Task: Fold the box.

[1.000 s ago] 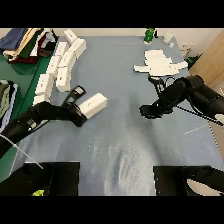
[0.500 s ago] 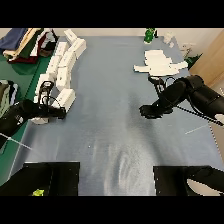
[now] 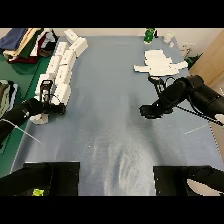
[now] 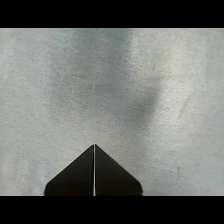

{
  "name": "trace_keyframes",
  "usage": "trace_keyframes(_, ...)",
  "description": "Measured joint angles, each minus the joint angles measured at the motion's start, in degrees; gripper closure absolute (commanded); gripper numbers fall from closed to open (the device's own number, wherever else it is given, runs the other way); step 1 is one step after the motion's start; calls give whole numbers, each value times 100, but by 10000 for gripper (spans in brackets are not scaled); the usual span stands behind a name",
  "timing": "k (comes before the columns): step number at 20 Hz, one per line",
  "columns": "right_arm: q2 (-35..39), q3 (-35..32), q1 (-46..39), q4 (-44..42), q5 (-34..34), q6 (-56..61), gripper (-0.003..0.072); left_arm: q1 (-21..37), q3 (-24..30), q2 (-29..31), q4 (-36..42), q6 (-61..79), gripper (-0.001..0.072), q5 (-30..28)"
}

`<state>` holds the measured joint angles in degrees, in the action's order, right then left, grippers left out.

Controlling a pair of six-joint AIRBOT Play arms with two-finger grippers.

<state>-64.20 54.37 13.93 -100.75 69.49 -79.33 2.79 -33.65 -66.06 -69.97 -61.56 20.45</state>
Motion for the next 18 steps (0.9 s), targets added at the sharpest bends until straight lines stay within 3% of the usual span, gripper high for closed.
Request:
trace_keyframes(10, 0, 2, 0, 2, 0, 0, 680, -177, -1014, -922, 57, 22, 238, -400)
trace_keyframes(18, 0, 0, 2, 0, 0, 0, 680, -212, -1316, -1410, 57, 26, 238, -726)
